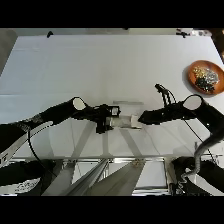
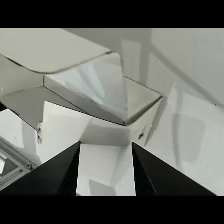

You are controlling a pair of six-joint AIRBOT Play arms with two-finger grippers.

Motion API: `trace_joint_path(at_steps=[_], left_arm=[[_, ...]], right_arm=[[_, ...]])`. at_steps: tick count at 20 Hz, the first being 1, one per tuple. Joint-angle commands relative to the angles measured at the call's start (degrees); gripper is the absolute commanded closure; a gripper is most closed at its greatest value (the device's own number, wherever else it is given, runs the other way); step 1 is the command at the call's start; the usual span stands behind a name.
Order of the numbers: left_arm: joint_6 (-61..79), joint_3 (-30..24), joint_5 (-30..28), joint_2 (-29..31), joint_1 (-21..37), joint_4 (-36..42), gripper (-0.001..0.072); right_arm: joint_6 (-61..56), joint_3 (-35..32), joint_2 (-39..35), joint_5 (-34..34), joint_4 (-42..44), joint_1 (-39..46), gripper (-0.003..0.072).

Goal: Fold the box and place the chain.

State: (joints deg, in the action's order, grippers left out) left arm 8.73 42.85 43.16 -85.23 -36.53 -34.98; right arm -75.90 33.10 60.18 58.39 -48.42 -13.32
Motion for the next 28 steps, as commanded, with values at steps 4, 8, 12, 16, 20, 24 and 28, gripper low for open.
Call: trace_joint_path(at_steps=[4, 8, 12, 16, 20, 24, 28], left_arm=[[0.0, 0.0, 0.0, 0.0, 0.0, 0.0, 0.0362], [0.0, 0.0, 0.0, 0.0, 0.0, 0.0, 0.0362], [0.0, 0.0, 0.0, 0.0, 0.0, 0.0, 0.0362], [0.0, 0.0, 0.0, 0.0, 0.0, 0.0, 0.0362], [0.0, 0.0, 0.0, 0.0, 0.0, 0.0, 0.0362], [0.0, 0.0, 0.0, 0.0, 0.0, 0.0, 0.0362], [0.0, 0.0, 0.0, 0.0, 0.0, 0.0, 0.0362]], right_arm=[[-14.3, 5.5, 0.0, -0.2, -15.0, -6.4, 0.0348], [-17.2, 5.5, 0.1, 0.1, -16.3, -8.3, 0.0348], [-19.4, 5.5, 0.1, -0.7, -16.9, -10.3, 0.0348], [-26.4, 5.5, 0.1, -1.3, -23.7, -13.9, 0.0347], [-33.7, 5.5, 0.3, -4.2, -25.6, -17.4, 0.0414], [-37.9, 5.6, 2.6, -4.6, -28.5, -21.6, 0.0412], [-44.2, 6.1, 2.9, -5.3, -34.7, -24.3, 0.0410]])
